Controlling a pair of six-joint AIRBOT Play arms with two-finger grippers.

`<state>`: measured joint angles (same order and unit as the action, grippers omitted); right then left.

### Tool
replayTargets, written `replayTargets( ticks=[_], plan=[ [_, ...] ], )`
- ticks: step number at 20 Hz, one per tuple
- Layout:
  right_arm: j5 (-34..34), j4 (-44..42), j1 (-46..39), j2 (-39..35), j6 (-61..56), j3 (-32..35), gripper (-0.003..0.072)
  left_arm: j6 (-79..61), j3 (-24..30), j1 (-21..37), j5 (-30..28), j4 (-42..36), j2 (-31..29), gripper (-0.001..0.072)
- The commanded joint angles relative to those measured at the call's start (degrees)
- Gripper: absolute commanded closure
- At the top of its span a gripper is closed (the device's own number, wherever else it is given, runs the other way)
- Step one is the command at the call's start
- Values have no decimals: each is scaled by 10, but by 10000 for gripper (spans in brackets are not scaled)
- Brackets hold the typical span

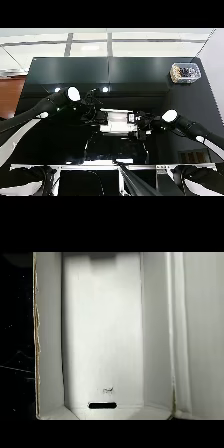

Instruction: Fold the box and place the chain.

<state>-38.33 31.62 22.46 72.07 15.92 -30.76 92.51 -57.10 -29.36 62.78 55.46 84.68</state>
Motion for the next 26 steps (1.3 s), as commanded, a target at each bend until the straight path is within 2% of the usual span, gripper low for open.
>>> replayTargets(
  ticks=[1,7,10,11,12,14,26],
  plan=[
    [0,0,0,0,0,0,506,61,-16,-19,9,92,0,221],
    [0,0,0,0,0,0,506,233,-71,-122,15,300,4,221],
    [0,0,0,0,0,0,506,295,-78,-155,15,308,9,222],
    [-1,0,0,0,0,0,506,335,-78,-162,15,314,9,238],
    [0,0,0,0,0,0,506,369,-78,-168,12,321,9,296],
    [-1,0,0,0,0,0,506,420,-78,-179,-1,331,9,309],
    [0,0,0,0,0,0,506,429,-77,-181,-8,330,21,309]
  ],
)
